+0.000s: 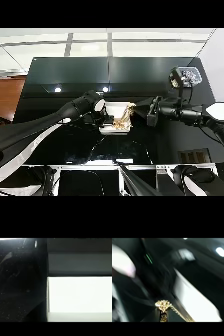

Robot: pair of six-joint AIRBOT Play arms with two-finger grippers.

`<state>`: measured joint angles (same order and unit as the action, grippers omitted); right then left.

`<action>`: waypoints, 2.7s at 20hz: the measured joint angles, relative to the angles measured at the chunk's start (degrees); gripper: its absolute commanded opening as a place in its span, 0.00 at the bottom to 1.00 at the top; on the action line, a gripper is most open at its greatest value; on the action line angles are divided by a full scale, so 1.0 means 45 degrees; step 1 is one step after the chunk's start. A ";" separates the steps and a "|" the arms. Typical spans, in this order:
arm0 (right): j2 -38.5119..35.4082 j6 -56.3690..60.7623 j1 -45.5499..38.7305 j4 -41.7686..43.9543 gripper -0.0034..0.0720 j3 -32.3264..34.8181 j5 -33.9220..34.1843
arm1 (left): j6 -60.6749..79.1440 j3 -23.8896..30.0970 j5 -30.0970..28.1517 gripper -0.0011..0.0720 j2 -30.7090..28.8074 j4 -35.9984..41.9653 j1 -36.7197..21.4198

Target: Fold the box and place the chain.

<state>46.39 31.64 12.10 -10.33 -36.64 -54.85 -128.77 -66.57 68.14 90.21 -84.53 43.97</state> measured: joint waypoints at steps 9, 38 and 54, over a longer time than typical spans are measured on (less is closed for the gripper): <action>0.0287 0.0826 0.0801 0.0034 0.07 -0.0019 0.0899 | -0.0005 0.0000 0.0000 0.06 0.0000 0.0000 0.0000; 0.2705 0.3036 0.0573 -0.5134 0.46 0.0136 -0.0369 | 0.1078 -0.0262 0.0646 0.99 -0.2103 -0.1127 -0.0034; 0.2705 0.3847 0.0573 -0.5935 0.46 0.0136 0.0267 | 2.1857 0.8077 -0.1365 1.00 -0.7135 0.9102 -0.7558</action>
<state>58.57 48.95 14.68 -37.04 -36.03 -53.65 -30.41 -30.22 62.00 58.11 -43.57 9.96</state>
